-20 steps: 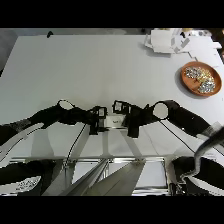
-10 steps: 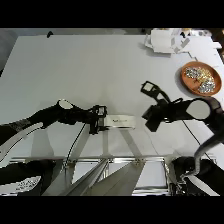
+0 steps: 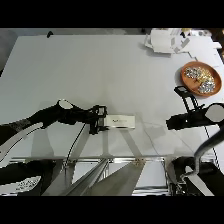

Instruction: Fold the box and place the chain.

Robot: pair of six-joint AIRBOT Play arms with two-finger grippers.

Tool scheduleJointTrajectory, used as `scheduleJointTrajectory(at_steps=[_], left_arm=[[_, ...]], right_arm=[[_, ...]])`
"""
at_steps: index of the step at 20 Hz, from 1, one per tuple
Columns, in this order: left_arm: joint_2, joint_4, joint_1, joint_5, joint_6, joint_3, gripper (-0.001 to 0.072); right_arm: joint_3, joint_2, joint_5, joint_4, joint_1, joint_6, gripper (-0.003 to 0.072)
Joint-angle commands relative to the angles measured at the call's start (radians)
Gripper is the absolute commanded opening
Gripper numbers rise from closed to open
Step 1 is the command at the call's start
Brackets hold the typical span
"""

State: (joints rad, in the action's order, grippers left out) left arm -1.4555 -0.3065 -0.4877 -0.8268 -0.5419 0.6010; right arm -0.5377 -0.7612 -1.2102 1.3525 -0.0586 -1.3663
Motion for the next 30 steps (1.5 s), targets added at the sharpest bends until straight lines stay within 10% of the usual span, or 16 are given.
scheduleJointTrajectory(at_steps=[1,17,19,25,30], left_arm=[[0.0,0.0,0.0,0.0,0.0,0.0,0.015],[0.0,0.009,0.0,0.002,-0.003,0.0,0.0142],[0.007,0.014,0.003,0.006,-0.012,0.0,0.0006],[0.196,0.013,0.023,0.171,0.062,0.0,0.0003],[0.383,-0.001,0.249,0.224,0.326,0.0,0.0003]], right_arm=[[0.011,0.004,-0.005,0.012,0.018,-0.032,0.0018],[0.011,0.004,-0.005,0.012,0.018,-0.032,0.0018],[0.011,0.004,-0.005,0.012,0.018,-0.032,0.0018],[0.011,0.004,-0.005,0.012,0.018,-0.032,0.0018],[0.011,0.004,-0.005,0.012,0.018,-0.032,0.0018]])
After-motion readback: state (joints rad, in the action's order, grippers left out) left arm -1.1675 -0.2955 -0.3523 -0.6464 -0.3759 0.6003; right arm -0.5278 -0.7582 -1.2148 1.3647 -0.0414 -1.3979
